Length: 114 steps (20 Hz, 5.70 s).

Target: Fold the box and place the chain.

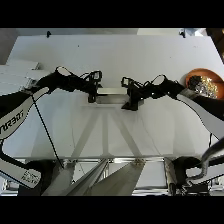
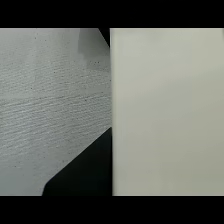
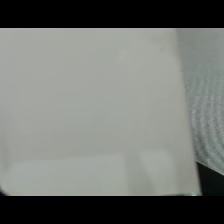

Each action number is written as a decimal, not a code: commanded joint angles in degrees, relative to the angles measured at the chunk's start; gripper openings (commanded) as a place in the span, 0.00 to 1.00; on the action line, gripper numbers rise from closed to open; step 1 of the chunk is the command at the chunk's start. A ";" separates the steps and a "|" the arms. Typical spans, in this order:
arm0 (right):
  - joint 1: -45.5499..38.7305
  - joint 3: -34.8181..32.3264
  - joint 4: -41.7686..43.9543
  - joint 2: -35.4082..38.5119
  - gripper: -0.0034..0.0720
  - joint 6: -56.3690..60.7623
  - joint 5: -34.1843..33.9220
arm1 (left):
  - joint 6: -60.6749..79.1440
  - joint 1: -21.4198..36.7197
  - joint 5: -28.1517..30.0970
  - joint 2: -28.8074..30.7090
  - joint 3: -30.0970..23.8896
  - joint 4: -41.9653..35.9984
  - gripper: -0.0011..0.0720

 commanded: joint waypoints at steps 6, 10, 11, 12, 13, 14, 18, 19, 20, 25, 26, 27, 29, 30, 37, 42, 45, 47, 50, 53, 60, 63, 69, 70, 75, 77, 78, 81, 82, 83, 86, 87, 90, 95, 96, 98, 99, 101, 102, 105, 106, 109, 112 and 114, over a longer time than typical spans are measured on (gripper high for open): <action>0.07 -0.07 -0.35 -0.09 0.74 -0.13 0.31 | 0.00 -0.02 0.02 0.04 0.00 0.00 0.04; 0.07 -0.04 -0.35 -0.09 0.67 -0.11 0.31 | 0.00 -0.02 0.02 0.04 0.00 0.00 0.04; 0.07 -0.04 -0.35 -0.09 0.67 -0.11 0.28 | 0.00 -0.02 0.02 0.02 0.00 0.00 0.04; 0.07 -0.04 -0.35 -0.09 0.67 -0.11 0.31 | 0.00 -0.02 0.02 0.04 0.00 0.00 0.04; 0.09 -0.04 -0.33 -0.09 0.67 -0.11 0.31 | 0.00 -0.02 0.02 0.02 0.00 0.00 0.04; 0.07 -0.04 -0.35 -0.09 0.67 -0.11 0.28 | 0.00 -0.02 0.02 0.04 0.00 0.00 0.04; 0.07 -0.04 -0.35 -0.09 0.67 -0.11 0.31 | 0.00 -0.02 0.02 0.02 0.00 0.00 0.04; 0.07 -0.04 -0.35 -0.07 0.67 -0.11 0.31 | 0.00 -0.02 0.02 0.04 0.00 0.00 0.04; 0.07 -0.04 -0.35 -0.09 0.67 -0.11 0.31 | 0.00 -0.02 0.02 0.04 0.00 0.00 0.04; 0.07 -0.04 -0.35 -0.09 0.67 -0.11 0.31 | 0.00 -0.02 0.02 0.02 0.00 0.00 0.04; 0.07 -0.04 -0.35 -0.09 0.67 -0.11 0.28 | 0.00 -0.02 0.02 0.04 0.00 0.00 0.04; 0.07 -0.04 -0.35 -0.09 0.67 -0.11 0.31 | 0.00 -0.02 0.02 0.04 0.00 0.00 0.04; 0.07 -0.04 -0.35 -0.07 0.67 -0.11 0.31 | 0.00 -0.02 0.02 0.04 0.00 0.00 0.04; 0.07 -0.04 -0.35 -0.09 0.67 -0.11 0.31 | 0.00 -0.02 0.02 0.02 0.00 0.00 0.04; 0.07 -0.04 -0.35 -0.09 0.67 -0.11 0.31 | 0.15 0.00 -0.24 -0.09 0.00 0.02 0.04; 0.07 -0.04 -0.35 -0.09 0.67 -0.11 0.31 | 0.20 0.09 -0.17 -0.09 0.00 0.00 0.32; 0.07 -0.04 -0.35 -0.09 0.67 -0.11 0.28 | 0.20 0.09 -0.17 -0.09 0.00 0.00 0.50; 0.09 -0.04 -0.35 -0.09 0.67 -0.11 0.28 | 0.17 0.09 -0.15 0.00 0.00 0.00 0.50; 0.07 -0.04 -0.35 -0.09 0.67 -0.11 0.28 | -0.04 0.11 -0.17 1.46 0.00 0.52 0.51; 0.07 -0.04 -0.35 -0.09 0.67 -0.11 0.28 | -0.07 1.68 -0.59 3.61 0.00 1.64 0.60; 0.07 -0.04 -0.35 -0.09 0.67 -0.11 0.28 | 0.00 14.25 -17.75 6.21 -0.83 1.77 0.43; 0.07 -0.04 -0.35 -0.09 0.67 -0.11 0.28 | 0.33 16.94 -17.77 8.63 -4.96 3.69 0.04; 0.09 -0.04 -0.35 -0.09 0.67 -0.11 0.28 | 7.32 12.15 -15.37 10.51 -11.47 0.96 0.03; 0.07 -0.04 -0.35 -0.09 0.67 -0.11 0.28 | 7.30 11.32 -15.37 10.54 -11.47 -1.60 0.03; 0.07 -0.04 -0.35 -0.09 0.67 -0.11 0.28 | 7.34 8.31 -14.03 10.64 -11.47 -13.81 0.03; 0.09 -0.04 -0.35 -0.09 0.67 -0.11 0.31 | 7.34 6.78 -10.49 10.62 -11.47 -15.17 0.03; 0.07 -0.04 -0.35 -0.09 0.67 -0.11 0.31 | 7.37 6.19 -8.37 10.62 -11.47 -16.26 0.03; 0.07 -0.04 -0.35 -0.09 0.67 -0.11 0.31 | 8.39 5.25 -3.72 10.62 -11.47 -23.96 0.03; 0.07 -0.04 -0.35 -0.07 0.67 -0.11 0.31 | 9.27 5.27 -2.56 10.62 -11.47 -27.52 0.03; 0.07 -0.04 -0.35 -0.09 0.67 -0.11 0.31 | 9.49 5.27 -1.07 10.62 -11.47 -30.47 0.03; 0.07 -0.04 -0.35 -0.09 0.67 -0.11 0.31 | 8.90 5.14 4.90 10.25 -11.50 -32.59 0.03; 0.07 -0.04 -0.35 -0.09 0.67 -0.11 0.31 | 8.07 4.92 6.16 9.75 -11.56 -31.80 0.03; 0.07 -0.04 -0.35 -0.09 0.67 -0.11 0.31 | 6.75 4.24 9.44 7.74 -11.74 -29.20 0.02; 0.07 -0.04 -0.35 -0.09 0.67 -0.11 0.31 | 3.82 3.32 10.56 5.51 -11.76 -27.32 0.02; 0.07 -0.07 -0.35 -0.09 0.67 -0.11 0.31 | 3.82 3.37 10.47 5.55 -11.76 -27.17 0.02; 0.07 -0.04 -0.35 -0.09 0.67 -0.11 0.31 | 3.82 3.67 9.40 6.01 -11.76 -27.17 0.02; 0.07 -0.04 -0.35 -0.09 0.67 -0.11 0.31 | 3.82 4.13 8.26 6.45 -11.76 -27.04 0.02; 0.07 -0.04 -0.35 -0.09 0.67 -0.11 0.31 | 3.82 5.81 3.48 7.80 -11.76 -27.02 0.02; 0.07 -0.04 -0.35 -0.09 0.67 -0.11 0.31 | 3.74 7.13 0.39 8.70 -11.76 -26.95 0.02; 0.07 -0.04 -0.35 -0.09 0.67 -0.11 0.28 | -2.54 11.98 -6.71 11.74 -11.76 -25.75 0.02; 0.07 -0.04 -0.35 -0.09 0.67 -0.11 0.31 | -3.65 13.77 -8.09 12.81 -11.80 -23.41 0.03; 0.07 -0.04 -0.35 -0.09 0.67 -0.11 0.31 | 0.04 16.94 -8.33 14.75 -11.85 -7.15 0.30; 0.07 -0.04 -0.35 -0.09 0.67 -0.11 0.31 | 3.37 16.46 -7.82 14.78 -11.87 5.31 0.70; 0.07 -0.04 -0.35 -0.09 0.67 -0.11 0.28 | 7.08 14.88 -7.43 14.64 -11.87 6.64 0.74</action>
